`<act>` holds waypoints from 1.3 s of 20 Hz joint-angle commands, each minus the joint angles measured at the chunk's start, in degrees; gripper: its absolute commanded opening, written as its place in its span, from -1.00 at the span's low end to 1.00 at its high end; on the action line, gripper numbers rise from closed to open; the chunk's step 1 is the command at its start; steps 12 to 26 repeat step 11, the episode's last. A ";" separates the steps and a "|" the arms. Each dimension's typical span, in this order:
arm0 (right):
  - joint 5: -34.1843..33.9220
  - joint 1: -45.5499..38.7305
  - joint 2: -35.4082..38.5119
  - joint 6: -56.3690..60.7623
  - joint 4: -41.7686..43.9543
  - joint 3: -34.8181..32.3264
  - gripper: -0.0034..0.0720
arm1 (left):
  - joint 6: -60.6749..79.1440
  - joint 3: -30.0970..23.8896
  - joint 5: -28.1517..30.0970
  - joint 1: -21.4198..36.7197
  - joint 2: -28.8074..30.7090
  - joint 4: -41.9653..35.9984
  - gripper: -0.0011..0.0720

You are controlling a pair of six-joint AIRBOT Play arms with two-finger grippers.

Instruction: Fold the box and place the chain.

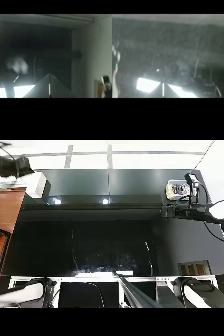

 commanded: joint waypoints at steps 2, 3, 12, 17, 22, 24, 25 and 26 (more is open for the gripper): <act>-4.22 0.57 0.04 -0.04 -0.13 -0.55 -0.86 | -0.90 -32.54 13.51 -10.91 22.29 5.92 -0.91; -4.22 0.57 0.04 -0.04 -0.15 -0.55 -0.86 | -0.87 -37.29 15.08 -12.52 25.73 6.08 -0.91; -4.22 0.57 0.04 -0.04 -0.13 -0.55 -0.86 | -0.90 -46.56 16.09 -13.84 33.09 5.77 -0.91; -4.22 0.57 0.04 -0.04 -0.13 -0.55 -0.86 | -0.90 -46.56 16.09 -13.84 33.09 5.77 -0.91; -4.22 0.57 0.04 -0.04 -0.13 -0.55 -0.86 | -0.90 -46.56 16.09 -13.84 33.09 5.77 -0.91; -4.22 0.57 0.04 -0.04 -0.13 -0.55 -0.86 | -0.90 -46.56 16.09 -13.84 33.09 5.77 -0.91; -4.22 0.57 0.04 -0.04 -0.13 -0.55 -0.86 | -0.90 -46.56 16.09 -13.84 33.09 5.77 -0.91; -4.22 0.57 0.04 -0.04 -0.13 -0.55 -0.86 | -0.90 -46.56 16.09 -13.84 33.09 5.77 -0.91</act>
